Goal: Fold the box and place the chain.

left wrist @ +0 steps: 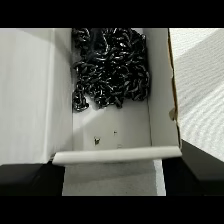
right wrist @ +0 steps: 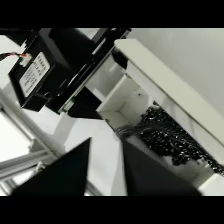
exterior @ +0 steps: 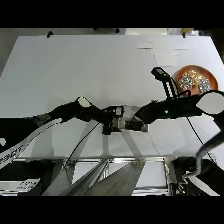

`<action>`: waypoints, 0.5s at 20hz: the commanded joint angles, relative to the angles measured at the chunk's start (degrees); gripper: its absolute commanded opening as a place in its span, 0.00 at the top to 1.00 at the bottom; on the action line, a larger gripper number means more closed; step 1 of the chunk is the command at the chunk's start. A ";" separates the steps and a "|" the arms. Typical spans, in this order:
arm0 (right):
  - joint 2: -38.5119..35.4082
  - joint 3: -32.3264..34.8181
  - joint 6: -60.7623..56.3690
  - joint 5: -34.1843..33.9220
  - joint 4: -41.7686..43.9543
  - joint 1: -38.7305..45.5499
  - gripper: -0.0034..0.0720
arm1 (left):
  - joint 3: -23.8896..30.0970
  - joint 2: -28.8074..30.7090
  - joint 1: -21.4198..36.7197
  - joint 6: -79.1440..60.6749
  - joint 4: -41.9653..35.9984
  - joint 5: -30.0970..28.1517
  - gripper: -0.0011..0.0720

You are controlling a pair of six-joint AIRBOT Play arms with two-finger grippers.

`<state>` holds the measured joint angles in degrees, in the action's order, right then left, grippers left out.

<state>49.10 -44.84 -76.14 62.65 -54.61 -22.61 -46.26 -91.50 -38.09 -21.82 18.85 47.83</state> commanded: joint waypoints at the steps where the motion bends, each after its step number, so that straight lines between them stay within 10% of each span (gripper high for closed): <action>1: 0.37 -1.46 2.95 -1.75 -1.11 -0.11 0.53 | -0.04 0.04 0.02 -0.02 0.02 -0.02 0.80; 10: 7.54 -11.63 2.14 -0.04 -19.63 18.25 0.82 | -0.04 0.04 0.02 -0.02 0.00 -0.02 0.80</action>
<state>53.01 -55.13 -72.60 61.47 -65.95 -10.09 -46.26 -91.50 -38.09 -21.82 18.85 47.83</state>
